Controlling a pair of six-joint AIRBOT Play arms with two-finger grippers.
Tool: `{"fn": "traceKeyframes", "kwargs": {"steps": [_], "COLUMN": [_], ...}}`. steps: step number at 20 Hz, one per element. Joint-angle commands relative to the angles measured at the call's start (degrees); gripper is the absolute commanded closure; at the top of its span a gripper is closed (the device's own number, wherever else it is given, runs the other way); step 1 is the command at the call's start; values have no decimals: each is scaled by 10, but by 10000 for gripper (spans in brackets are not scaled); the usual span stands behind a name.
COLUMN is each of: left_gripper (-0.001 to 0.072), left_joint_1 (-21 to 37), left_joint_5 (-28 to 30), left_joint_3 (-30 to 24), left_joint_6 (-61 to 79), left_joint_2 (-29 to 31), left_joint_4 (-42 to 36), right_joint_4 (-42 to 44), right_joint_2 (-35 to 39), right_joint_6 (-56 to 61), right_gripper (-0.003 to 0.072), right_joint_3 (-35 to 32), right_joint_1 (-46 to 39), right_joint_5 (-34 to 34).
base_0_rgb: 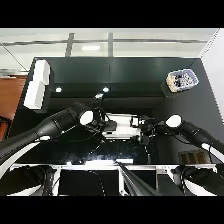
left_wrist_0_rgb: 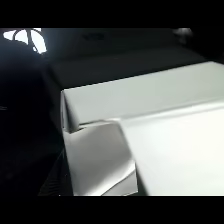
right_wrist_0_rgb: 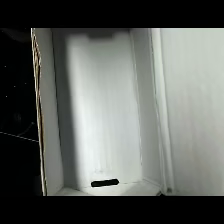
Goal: Fold the box and place the chain.
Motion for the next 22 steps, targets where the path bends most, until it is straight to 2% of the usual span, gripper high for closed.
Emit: {"fn": "traceKeyframes", "kwargs": {"steps": [1, 5, 8, 9, 10, 11, 17, 22], "left_gripper": [219, 219, 219, 245, 380, 483, 478, 478], "left_joint_1": [-5, -9, -29, -37, -43, -48, -44, -44], "left_joint_5": [0, -21, -110, -127, -129, -124, -138, -128], "left_joint_3": [2, 30, 85, 99, 108, 112, 113, 113], "left_joint_6": [-58, -62, -61, -62, -62, -62, -89, -108], "left_joint_2": [-1, -24, -61, -70, -74, -75, -78, -111], "left_joint_4": [42, 48, 78, 94, 101, 104, 109, 93], "right_joint_4": [0, 0, 0, 0, 0, 0, 0, 0], "right_joint_2": [0, 0, 0, 0, 0, 0, 0, 0], "right_joint_6": [0, 0, 0, 0, 0, 0, 0, 0], "right_gripper": [681, 681, 680, 681, 681, 681, 681, 680], "right_joint_3": [0, 0, 0, 0, 0, 0, 0, 0], "right_joint_1": [1, 1, 1, 1, 1, 1, 1, 1], "right_joint_5": [0, 0, 0, 0, 0, 0, 0, 0]}}
